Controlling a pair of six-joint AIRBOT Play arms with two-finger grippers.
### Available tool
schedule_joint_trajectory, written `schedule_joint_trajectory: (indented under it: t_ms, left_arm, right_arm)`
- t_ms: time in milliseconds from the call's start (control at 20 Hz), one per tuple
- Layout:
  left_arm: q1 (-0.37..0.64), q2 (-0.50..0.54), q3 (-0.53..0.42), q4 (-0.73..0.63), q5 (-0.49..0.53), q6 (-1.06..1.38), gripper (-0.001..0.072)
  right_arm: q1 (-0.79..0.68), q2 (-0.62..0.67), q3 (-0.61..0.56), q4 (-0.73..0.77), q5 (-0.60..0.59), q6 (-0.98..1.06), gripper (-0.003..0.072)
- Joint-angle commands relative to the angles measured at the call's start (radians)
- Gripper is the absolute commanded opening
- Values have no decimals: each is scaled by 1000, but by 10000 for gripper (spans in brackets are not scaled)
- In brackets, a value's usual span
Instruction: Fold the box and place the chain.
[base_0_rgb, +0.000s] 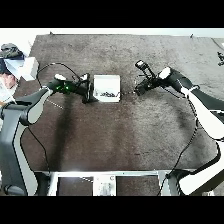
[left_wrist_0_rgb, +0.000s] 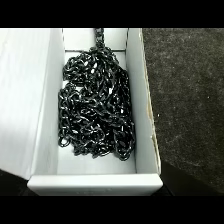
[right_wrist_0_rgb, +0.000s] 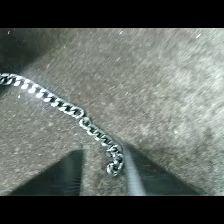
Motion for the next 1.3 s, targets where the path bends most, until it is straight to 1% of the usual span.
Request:
schedule_joint_trajectory:
  t_ms: [0, 100, 150, 200, 400, 450, 500, 600, 650, 750, 850, 1000, 1100, 1250]
  left_arm:
    - [1, 0, 0, 0, 0, 0, 416]
    - [1, 0, 0, 0, 0, 0, 416]
    - [1, 0, 0, 0, 0, 0, 416]
    - [1, 0, 0, 0, 0, 0, 416]
    - [1, 0, 0, 0, 0, 0, 416]
    - [1, 0, 0, 0, 0, 0, 416]
    - [1, 0, 0, 0, 0, 0, 416]
    - [1, 0, 0, 0, 0, 0, 416]
    - [1, 0, 0, 0, 0, 0, 416]
    - [1, 0, 0, 0, 0, 0, 416]
    - [1, 0, 0, 0, 0, 0, 416]
    - [1, 0, 0, 0, 0, 0, 416]
    - [1, 0, 0, 0, 0, 0, 416]
    - [1, 0, 0, 0, 0, 0, 416]
  right_arm:
    - [-1, -14, 1, -39, 0, -2, 402]
    - [-1, -25, 1, -46, 19, -8, 401]
    - [-1, -26, 1, -52, 18, -17, 338]
    - [-1, -26, 1, -53, 15, -18, 310]
    - [-1, -46, 0, -48, 28, -40, 313]
    - [-1, -54, 0, -44, 31, -47, 279]
    - [-1, -61, 0, -45, 26, -51, 219]
    - [-1, -55, 1, -13, 25, -102, -10]
    - [-1, -39, 1, 32, 37, -125, -9]
    - [2, 18, 1, 178, 97, -185, -9]
    - [17, 107, 1, 315, 155, -209, -10]
    - [77, 243, 1, 357, 161, -207, -10]
    - [127, 307, 1, 359, 149, -193, -10]
    - [194, 338, 1, 360, 84, -157, -10]
